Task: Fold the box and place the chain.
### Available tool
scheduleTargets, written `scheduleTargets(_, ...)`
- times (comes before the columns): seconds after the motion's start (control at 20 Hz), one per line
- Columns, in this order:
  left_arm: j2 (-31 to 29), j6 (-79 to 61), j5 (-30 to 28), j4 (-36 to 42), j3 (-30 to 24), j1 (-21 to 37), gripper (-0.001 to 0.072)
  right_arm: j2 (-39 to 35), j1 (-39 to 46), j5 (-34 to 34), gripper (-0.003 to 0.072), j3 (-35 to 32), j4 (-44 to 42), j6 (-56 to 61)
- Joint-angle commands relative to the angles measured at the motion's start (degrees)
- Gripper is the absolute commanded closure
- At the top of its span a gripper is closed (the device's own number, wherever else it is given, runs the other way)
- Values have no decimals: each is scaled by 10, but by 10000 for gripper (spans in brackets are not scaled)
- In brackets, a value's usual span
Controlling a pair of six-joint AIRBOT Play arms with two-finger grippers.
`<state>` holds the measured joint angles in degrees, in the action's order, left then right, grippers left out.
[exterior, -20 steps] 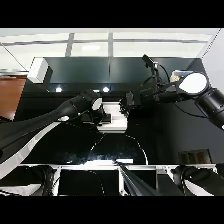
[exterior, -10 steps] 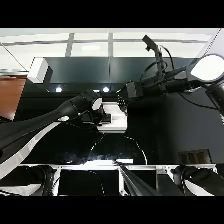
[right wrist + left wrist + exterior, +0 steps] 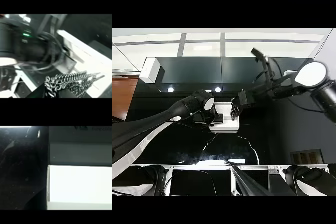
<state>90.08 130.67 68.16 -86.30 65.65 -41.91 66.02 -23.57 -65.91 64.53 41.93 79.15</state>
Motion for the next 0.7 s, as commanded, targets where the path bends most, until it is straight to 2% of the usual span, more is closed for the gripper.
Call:
scheduleTargets(0.0, 0, 0, 0, 0, 0, 0, 682, 9, -13, 49, 677, -49, 2, -13)
scheduleTargets(0.25, 0, 0, 0, 0, 0, 0, 682, 61, -48, 78, 675, -59, 4, -12)
scheduleTargets(0.45, 0, 0, 0, 0, 0, 0, 682, 80, -56, 80, 670, -59, 55, -5)
scheduleTargets(0.5, 0, 0, 0, 0, 0, 0, 682, 80, -56, 77, 647, -59, 57, -5)
scheduleTargets(0.55, 0, 0, 0, 0, 0, 0, 682, 80, -56, 74, 470, -59, 57, -5)
scheduleTargets(0.6, 0, 0, 0, 0, 0, 0, 682, 78, -54, 61, 370, -59, 57, -5)
scheduleTargets(0.65, 0, 0, 0, 0, 0, 0, 682, 70, -46, 43, 370, -59, 65, -5)
